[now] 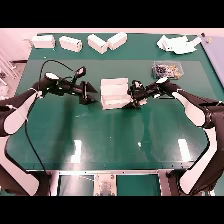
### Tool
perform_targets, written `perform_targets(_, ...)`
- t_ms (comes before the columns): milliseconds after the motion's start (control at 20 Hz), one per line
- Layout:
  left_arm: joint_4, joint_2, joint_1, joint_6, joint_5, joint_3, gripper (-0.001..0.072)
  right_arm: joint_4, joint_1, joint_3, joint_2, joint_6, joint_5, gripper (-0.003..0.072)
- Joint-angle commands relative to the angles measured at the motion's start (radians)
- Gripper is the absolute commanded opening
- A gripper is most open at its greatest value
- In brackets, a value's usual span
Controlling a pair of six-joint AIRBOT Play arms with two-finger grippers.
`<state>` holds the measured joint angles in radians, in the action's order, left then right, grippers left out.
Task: Fold the box and place the chain.
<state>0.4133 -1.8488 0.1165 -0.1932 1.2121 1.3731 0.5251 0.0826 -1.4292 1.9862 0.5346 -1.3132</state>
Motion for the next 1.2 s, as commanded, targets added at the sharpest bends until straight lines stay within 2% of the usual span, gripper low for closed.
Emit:
perform_targets(0, 0.002, -0.004, -0.001, 0.016, -0.05, 0.002, 0.072, 0.0, 0.001, 0.0, -0.001, 0.0, 0.0, 0.0579)
perform_targets(100, 0.008, -0.004, 0.001, 0.007, -0.053, 0.003, 0.072, 0.0, 0.001, 0.0, -0.001, 0.0, 0.0, 0.0579)
perform_targets(300, 0.148, -0.008, 0.04, -0.073, -0.075, 0.006, 0.072, 0.0, 0.001, 0.0, -0.001, 0.0, 0.0, 0.0579)
perform_targets(500, 0.052, -0.036, 0.045, -0.121, -0.021, 0.01, 0.072, 0.0, 0.001, 0.0, -0.001, 0.0, 0.0, 0.0579)
perform_targets(900, 0.046, -0.055, 0.045, -0.146, 0.008, 0.015, 0.072, 0.0, 0.001, 0.0, -0.001, 0.0, 0.0, 0.0579)
perform_targets(1150, 0.032, -0.056, 0.081, -0.168, 0.001, 0.015, 0.072, 0.0, 0.001, 0.0, -0.001, 0.0, 0.0, 0.0579)
